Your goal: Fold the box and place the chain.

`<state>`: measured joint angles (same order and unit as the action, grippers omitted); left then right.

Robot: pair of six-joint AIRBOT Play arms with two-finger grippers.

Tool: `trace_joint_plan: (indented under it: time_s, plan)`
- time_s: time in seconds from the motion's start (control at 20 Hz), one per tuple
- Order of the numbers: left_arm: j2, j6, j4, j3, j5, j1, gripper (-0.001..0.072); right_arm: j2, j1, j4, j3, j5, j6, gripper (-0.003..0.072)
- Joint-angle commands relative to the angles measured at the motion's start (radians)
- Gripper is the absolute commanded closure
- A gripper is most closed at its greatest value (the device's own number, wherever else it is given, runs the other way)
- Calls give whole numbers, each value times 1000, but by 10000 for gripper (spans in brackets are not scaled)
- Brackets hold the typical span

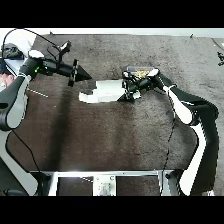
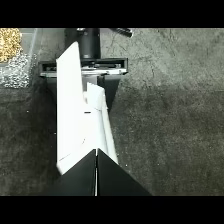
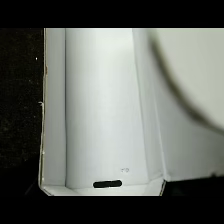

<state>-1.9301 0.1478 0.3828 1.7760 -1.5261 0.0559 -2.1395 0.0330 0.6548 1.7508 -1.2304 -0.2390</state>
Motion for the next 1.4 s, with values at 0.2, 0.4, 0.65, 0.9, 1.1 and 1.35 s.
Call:
trace_joint_plan:
  time_s: [0.2,0.4,0.65,0.9,1.1,1.35]
  plan:
    - [200,9,-75,-380,340,98,704,-1,-1,0,1,-1,0,287]
    - [199,-18,-87,-483,447,162,703,-1,-1,0,1,-1,0,287]
    - [149,-90,-87,-442,593,212,700,-1,-1,0,1,-1,0,287]
    - [63,-165,-82,-296,617,164,700,-1,0,0,1,-1,0,287]
    - [10,-173,-74,-254,635,161,700,-1,-1,0,1,-1,0,287]
    - [-28,-173,-75,-247,678,161,700,-1,0,0,1,-1,0,287]
